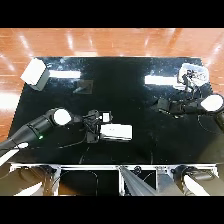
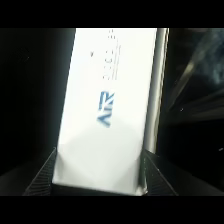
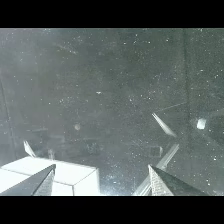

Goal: Fold the box and place the chain.

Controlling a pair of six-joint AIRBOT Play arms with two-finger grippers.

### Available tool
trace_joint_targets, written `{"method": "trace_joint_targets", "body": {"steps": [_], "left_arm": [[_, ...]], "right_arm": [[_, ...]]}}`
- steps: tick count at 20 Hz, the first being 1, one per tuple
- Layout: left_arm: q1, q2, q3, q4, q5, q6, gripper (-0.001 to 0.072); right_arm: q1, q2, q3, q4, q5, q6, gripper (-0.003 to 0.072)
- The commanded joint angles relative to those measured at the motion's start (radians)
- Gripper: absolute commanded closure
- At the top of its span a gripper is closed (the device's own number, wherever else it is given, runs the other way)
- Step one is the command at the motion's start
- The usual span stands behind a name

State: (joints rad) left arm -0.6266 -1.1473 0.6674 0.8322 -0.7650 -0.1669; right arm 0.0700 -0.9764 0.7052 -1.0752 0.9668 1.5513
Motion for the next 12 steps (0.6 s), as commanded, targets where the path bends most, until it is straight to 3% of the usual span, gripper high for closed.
{"method": "trace_joint_targets", "body": {"steps": [1,7,8,10,11,12], "left_arm": [[-0.03,-0.012,0.006,0.025,-0.002,-0.03,0.0081],[-0.029,-0.017,0.006,0.058,0.0,-0.05,0.0122],[-0.029,-0.017,0.006,0.059,0.003,-0.05,0.0265],[-0.029,-0.017,0.006,0.059,0.003,-0.05,0.0622],[-0.029,-0.017,0.006,0.059,0.003,-0.05,0.0687],[-0.029,-0.016,0.006,0.062,0.004,-0.05,0.0687]], "right_arm": [[0.001,-0.001,0.001,0.0,-0.001,0.0,-0.0028],[0.001,-0.001,0.001,-0.003,-0.002,0.0,-0.0028],[0.001,-0.001,0.001,-0.005,-0.002,0.0,-0.0028],[0.001,-0.001,0.001,-0.011,-0.002,0.0,-0.0028],[0.001,-0.001,0.001,-0.014,-0.002,0.0,-0.0028],[0.001,-0.001,0.001,-0.019,-0.002,0.0,-0.0028]]}}
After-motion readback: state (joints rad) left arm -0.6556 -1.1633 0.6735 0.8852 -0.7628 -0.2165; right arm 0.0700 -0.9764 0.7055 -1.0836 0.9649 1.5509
